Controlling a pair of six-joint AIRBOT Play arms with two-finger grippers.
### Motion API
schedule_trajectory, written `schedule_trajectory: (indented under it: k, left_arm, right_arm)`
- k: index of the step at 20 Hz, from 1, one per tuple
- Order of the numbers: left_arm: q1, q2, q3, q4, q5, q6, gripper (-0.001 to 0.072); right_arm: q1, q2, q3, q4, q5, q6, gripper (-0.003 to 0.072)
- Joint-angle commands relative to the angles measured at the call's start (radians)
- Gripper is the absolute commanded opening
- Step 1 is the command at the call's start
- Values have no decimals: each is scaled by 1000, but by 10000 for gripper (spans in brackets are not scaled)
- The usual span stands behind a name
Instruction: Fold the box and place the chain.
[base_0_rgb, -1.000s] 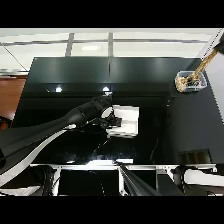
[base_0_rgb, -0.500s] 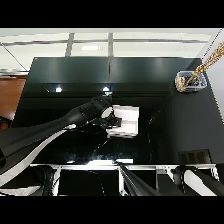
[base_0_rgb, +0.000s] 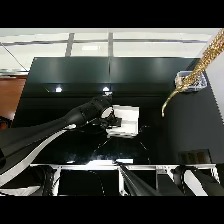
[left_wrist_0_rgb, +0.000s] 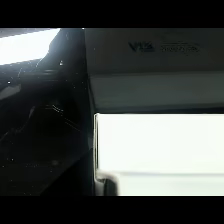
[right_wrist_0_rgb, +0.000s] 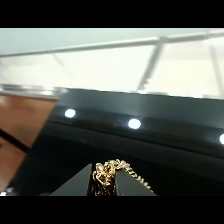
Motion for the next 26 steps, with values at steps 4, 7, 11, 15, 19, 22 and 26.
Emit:
schedule_trajectory:
  k: [4,7,11,15,19,22,26]
  left_arm:
    - [0,0,0,0,2,0,31]
    - [0,0,0,0,2,0,31]
    - [0,0,0,0,2,0,31]
    - [0,0,0,0,2,0,31]
    - [0,0,0,0,1,0,31]
    - [0,0,0,0,0,0,31]
    - [0,0,0,0,-1,0,31]
  right_arm:
    - [52,8,-7,192,-7,-21,15]
    - [122,8,-8,172,-31,-20,16]
    - [221,2,-14,130,-94,-16,15]
    - [255,-6,-35,108,-80,-5,15]
    - [323,-7,-155,102,-66,-4,15]
    - [362,-7,-246,85,-88,-18,15]
    - [361,-7,-307,-27,-64,-1,14]
